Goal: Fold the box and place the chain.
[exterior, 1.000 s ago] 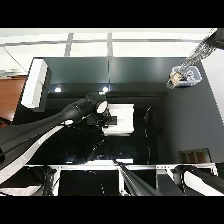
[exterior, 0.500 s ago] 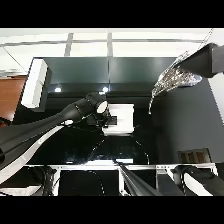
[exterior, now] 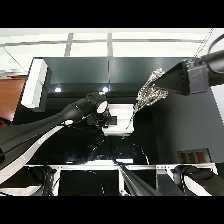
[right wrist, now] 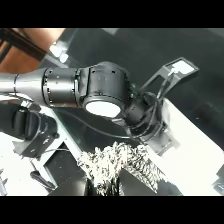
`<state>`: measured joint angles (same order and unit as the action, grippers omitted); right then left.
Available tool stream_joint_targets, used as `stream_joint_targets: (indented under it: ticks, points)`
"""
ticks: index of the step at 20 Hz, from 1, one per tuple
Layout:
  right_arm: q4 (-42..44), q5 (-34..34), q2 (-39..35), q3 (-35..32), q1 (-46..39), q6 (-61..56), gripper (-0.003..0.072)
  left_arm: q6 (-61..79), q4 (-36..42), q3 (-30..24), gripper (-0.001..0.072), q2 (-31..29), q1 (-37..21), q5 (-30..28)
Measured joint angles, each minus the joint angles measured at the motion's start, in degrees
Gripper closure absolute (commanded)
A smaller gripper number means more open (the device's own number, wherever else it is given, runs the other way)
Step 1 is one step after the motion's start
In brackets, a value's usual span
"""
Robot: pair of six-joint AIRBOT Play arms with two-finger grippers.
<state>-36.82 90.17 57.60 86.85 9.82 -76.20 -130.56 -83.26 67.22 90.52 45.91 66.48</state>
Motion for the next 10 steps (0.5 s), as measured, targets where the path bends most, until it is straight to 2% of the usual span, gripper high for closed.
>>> stream_joint_targets:
  ticks: [5, 10]
  points:
    - [-0.66, -5.44, 0.02, -9.62, 3.91, 0.15, 0.0683, 0.00, 0.00, 0.00, 0.0681, -0.02, 0.00, 0.00]
    - [-2.89, -14.88, 0.46, -22.29, 7.23, 0.13, 0.0682, 0.02, 0.00, 0.00, 0.0681, -0.02, 0.00, -0.02]
